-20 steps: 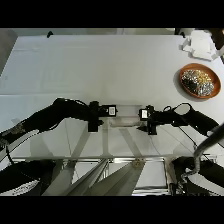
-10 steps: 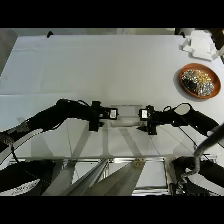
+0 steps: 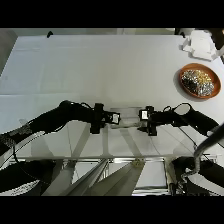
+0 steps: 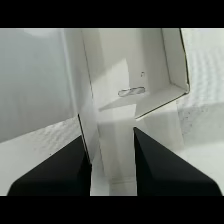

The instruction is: Fold the box and place the chain.

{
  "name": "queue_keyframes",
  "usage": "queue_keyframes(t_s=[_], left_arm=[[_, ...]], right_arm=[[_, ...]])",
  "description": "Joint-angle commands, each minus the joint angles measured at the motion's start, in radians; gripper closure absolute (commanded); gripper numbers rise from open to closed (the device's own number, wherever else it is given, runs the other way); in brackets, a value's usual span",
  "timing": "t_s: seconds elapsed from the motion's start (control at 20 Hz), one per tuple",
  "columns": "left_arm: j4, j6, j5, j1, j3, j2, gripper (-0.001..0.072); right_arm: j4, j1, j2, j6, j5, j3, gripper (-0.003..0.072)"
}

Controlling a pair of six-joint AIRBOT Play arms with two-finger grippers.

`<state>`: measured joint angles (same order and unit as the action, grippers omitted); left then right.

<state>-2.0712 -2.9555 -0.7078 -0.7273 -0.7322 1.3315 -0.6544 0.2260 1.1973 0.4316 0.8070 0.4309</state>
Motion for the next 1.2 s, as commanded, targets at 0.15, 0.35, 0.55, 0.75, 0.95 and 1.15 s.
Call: queue_keyframes(t_s=[0.15,0.35,0.55,0.75,0.95,1.15], left_arm=[[-0.021,-0.003,-0.029,-0.004,0.001,-0.002,0.0461],[-0.023,-0.003,-0.023,-0.002,0.0,-0.027,0.0559],[-0.01,-0.003,-0.07,-0.001,0.001,-0.021,0.043],[0.008,-0.004,-0.061,-0.003,0.001,0.002,0.0411],[0.049,-0.003,-0.035,-0.002,0.022,0.002,0.0406],[0.044,-0.003,-0.003,-0.003,0.039,-0.005,0.0406]], right_arm=[[0.003,-0.001,0.0,-0.005,-0.003,0.001,0.0307],[0.003,-0.001,0.0,-0.005,-0.003,0.001,0.0307],[0.003,-0.001,0.0,-0.005,-0.003,0.001,0.0307],[0.003,-0.001,0.0,-0.005,-0.003,0.001,0.0307],[0.003,-0.001,0.0,-0.005,-0.003,0.001,0.0307],[0.003,-0.001,0.0,-0.005,-0.003,0.001,0.0307]])
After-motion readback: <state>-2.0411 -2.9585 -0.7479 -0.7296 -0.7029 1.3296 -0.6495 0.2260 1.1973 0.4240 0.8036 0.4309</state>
